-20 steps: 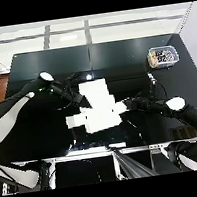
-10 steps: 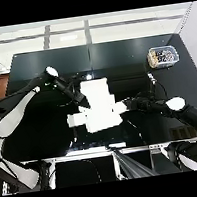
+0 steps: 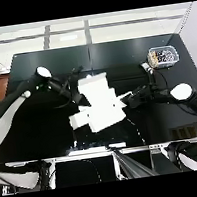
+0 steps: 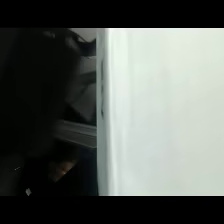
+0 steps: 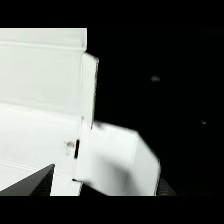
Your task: Fold the box and place the chain.
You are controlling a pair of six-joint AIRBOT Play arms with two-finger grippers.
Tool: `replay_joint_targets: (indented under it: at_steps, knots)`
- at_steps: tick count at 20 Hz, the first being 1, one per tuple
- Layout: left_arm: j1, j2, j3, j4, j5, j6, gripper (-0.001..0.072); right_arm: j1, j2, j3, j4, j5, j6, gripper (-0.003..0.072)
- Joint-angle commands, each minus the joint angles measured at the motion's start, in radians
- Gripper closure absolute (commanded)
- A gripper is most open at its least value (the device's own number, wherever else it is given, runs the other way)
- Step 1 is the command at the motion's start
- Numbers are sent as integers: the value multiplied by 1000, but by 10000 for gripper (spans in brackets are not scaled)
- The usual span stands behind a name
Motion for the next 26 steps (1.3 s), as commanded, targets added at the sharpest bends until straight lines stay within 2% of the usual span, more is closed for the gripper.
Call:
replay_joint_targets:
  at_steps: [1,2,3,4,6,8,11,16,20,26]
  knots:
    - [-78,153,-217,-61,324,283,681,-2,3,83,-202,106,-278,-21]
    - [-96,163,-249,-65,368,378,681,18,3,83,-205,113,-423,-21]
    - [-108,157,-256,-45,367,489,682,36,3,83,-207,104,-511,-21]
    - [-116,151,-255,-29,378,537,683,48,3,83,-207,82,-541,-21]
    - [-134,148,-255,-12,455,546,683,51,2,83,-203,69,-548,-21]
    - [-143,148,-254,-13,520,607,682,51,-1,82,-210,106,-550,-21]
    - [-154,145,-253,48,526,704,682,52,-3,63,-206,175,-621,-21]
    - [-159,143,-253,61,568,735,681,81,-24,-24,-198,168,-649,-21]
    - [-159,142,-253,58,560,771,681,207,-77,-46,-199,106,-650,-21]
    - [-159,142,-253,59,564,771,679,364,-187,-46,-171,-122,-649,-21]
